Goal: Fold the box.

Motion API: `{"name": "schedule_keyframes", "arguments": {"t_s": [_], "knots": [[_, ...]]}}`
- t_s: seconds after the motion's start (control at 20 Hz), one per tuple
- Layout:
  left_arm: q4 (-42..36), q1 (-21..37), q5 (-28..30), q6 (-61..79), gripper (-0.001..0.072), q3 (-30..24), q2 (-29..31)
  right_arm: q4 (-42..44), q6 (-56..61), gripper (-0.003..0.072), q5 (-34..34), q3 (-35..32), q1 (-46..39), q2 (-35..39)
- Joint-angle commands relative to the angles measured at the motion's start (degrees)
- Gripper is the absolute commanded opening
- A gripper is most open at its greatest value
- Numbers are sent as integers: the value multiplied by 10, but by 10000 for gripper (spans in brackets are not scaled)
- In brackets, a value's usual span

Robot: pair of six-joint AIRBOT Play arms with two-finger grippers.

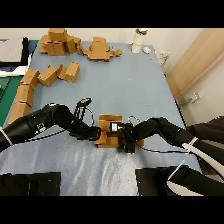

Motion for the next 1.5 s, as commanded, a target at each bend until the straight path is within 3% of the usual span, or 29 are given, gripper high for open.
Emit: {"name": "schedule_keyframes", "arguments": {"t_s": [0.0, 0.1, 0.2, 0.25, 0.5, 0.75, 1.1, 1.45], "knots": [[15, -20, 3, -42, 378, 6, 0, 0, 0, 536, 0, 0, 0, 0], [15, -25, 4, -52, 379, 6, 0, 0, 0, 536, 0, 0, 0, 0], [14, -28, 8, -59, 480, 7, -2, 0, 0, 536, 0, 0, 0, 0], [16, -30, 12, -66, 486, 10, -5, 0, 0, 536, 0, 0, 0, 0], [39, -35, -5, -103, 487, 42, -45, 0, 0, 536, 0, 0, 0, 0], [162, -68, -47, -192, 487, 82, -63, 0, 0, 536, 0, 0, 0, 0], [165, -106, -49, -223, 487, 107, -105, 0, 0, 536, 0, 0, 0, 0], [163, -109, -46, -251, 487, 109, -110, 0, 0, 536, 0, 0, 0, 0]]}}
